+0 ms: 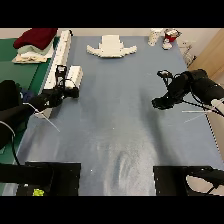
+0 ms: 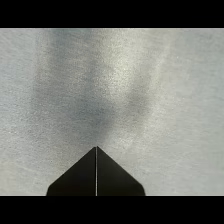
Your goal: Fold the box.
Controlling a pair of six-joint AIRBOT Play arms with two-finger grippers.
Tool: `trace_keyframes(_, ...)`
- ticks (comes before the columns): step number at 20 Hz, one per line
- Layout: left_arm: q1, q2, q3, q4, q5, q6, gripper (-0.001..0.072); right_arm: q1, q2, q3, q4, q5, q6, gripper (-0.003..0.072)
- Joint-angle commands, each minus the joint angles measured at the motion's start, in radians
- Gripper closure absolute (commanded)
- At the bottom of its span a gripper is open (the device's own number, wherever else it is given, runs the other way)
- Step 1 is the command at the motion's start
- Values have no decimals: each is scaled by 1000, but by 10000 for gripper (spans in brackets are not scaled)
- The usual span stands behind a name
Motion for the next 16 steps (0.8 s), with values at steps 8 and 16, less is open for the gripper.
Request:
trace_keyframes(8, 23, -171, 204, -97, 3, 116, 293, 0, -1, 1, 0, 0, 0, 684)
trace_keyframes(16, 97, -177, 212, -114, -26, 158, 294, 0, -1, 1, 0, 0, 0, 684)
